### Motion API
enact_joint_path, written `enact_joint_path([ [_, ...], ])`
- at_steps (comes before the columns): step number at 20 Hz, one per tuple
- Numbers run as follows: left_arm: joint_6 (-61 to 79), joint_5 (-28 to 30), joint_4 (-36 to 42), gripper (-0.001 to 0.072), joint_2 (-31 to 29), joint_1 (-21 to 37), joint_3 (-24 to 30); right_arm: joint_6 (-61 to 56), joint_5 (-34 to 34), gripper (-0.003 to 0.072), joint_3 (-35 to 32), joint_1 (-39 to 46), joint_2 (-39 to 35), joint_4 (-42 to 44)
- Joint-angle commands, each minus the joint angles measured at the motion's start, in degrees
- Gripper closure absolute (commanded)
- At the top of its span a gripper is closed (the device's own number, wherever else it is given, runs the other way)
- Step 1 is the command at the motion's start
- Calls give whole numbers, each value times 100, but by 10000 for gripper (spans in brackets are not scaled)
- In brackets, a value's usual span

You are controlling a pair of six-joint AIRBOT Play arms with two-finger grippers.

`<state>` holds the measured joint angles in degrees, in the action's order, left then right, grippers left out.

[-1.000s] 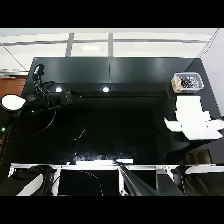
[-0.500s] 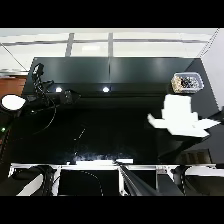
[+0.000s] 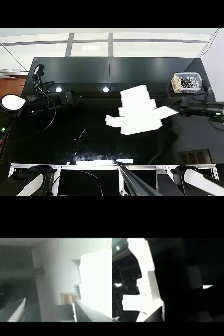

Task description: Fold the box and place the chain.

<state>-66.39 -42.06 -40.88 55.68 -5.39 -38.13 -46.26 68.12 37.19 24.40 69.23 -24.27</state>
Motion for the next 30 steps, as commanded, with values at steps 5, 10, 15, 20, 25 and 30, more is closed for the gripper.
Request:
enact_joint_path([
  [5,-299,-706,2,8,7,-245,83,1742,-2341,674,-2031,-2341,-2669,1344],
  [10,-815,-660,195,8,203,-627,389,1620,-2232,674,-2157,-2559,-2841,1370],
  [15,1408,-822,1596,8,1460,-890,339,1515,-2227,674,-2157,-2559,-2841,1368],
  [20,2562,-1320,1980,8,2702,-890,-317,1366,-2103,674,-2157,-2559,-2841,1283],
  [25,3331,-2966,2192,9,3718,-890,-1139,1054,-1908,674,-2157,-2559,-2841,857],
  [30,3633,-3840,1554,107,4138,-890,-1591,994,-1906,674,-2155,-2559,-2841,728],
])
